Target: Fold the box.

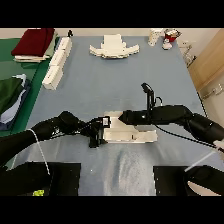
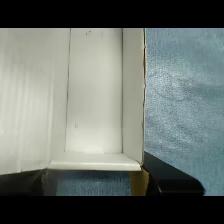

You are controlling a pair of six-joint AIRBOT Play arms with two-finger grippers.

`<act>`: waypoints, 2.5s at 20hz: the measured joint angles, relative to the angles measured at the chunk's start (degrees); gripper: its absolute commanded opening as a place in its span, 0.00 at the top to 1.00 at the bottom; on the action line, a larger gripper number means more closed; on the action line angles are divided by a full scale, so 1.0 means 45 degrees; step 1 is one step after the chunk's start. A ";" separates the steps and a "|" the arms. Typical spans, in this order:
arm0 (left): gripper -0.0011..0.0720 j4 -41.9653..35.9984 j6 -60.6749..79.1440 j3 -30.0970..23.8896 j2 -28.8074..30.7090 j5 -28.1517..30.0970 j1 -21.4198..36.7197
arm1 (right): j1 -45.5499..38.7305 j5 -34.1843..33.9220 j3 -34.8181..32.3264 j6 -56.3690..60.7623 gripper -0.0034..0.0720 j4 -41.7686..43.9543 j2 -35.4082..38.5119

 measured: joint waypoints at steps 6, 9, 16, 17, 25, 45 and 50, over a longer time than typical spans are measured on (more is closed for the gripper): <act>0.26 -0.0005 -0.0005 0.0000 0.0000 0.0000 0.0000 | -0.0563 0.0316 0.0214 0.0311 0.77 0.0316 -0.2016; 0.26 -0.0010 -0.0029 0.0000 -0.0005 0.0005 0.0000 | -0.0631 0.0112 0.0238 0.0364 0.77 0.0355 -0.2701; 0.26 0.0000 0.0010 0.0000 -0.0005 0.0005 0.0000 | -0.0680 -0.0126 0.0335 -0.0102 0.77 0.0291 -0.2720; 0.26 0.0000 0.0010 0.0000 -0.0005 0.0005 0.0000 | -0.0680 -0.0223 0.0398 -0.0282 0.77 0.0257 -0.2492; 0.26 0.0000 0.0010 0.0000 -0.0005 0.0005 0.0000 | -0.0695 -0.4099 0.0583 -0.3376 0.66 -0.1948 0.1015; 0.26 0.0000 0.0005 0.0000 -0.0005 0.0000 0.0000 | -0.0631 -0.2429 -0.1739 -1.4984 0.77 -0.3696 0.1025; 0.26 -0.0005 0.0000 0.0000 -0.0005 0.0000 0.0000 | -0.0194 -0.1719 -0.1739 -1.5567 0.26 -0.3041 0.0471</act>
